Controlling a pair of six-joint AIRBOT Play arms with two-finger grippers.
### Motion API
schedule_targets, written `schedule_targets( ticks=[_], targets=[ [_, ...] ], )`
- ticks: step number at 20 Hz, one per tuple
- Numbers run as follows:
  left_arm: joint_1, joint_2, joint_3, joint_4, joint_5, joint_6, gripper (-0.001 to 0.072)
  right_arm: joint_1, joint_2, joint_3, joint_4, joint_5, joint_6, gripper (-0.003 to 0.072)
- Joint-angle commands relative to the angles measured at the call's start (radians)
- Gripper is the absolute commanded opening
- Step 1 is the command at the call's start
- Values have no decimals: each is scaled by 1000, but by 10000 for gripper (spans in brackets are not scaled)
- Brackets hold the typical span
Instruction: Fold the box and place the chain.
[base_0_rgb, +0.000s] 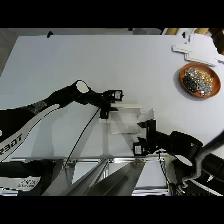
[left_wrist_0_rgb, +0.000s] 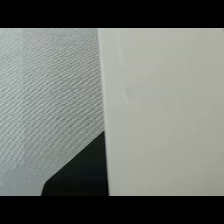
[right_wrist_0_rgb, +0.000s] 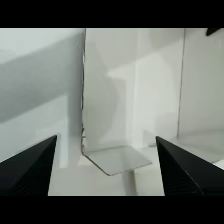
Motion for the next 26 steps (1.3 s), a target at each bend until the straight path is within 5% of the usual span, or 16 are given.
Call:
schedule_targets(
  ticks=[1, 8, 14, 26],
  targets=[
    [0, -1, 0, 0, 0, 0, 9, 10, -63, -8, -45, -70, 8, 695],
    [0, -1, 0, 0, 0, 0, 9, 7, -75, -7, -90, -116, 7, 693],
    [0, -1, 0, 0, 0, 0, 9, -141, -75, 19, -80, -140, -3, 693],
    [0, -1, 0, 0, 0, 0, 9, -212, -76, 102, 162, -20, -4, 693]
  ],
)
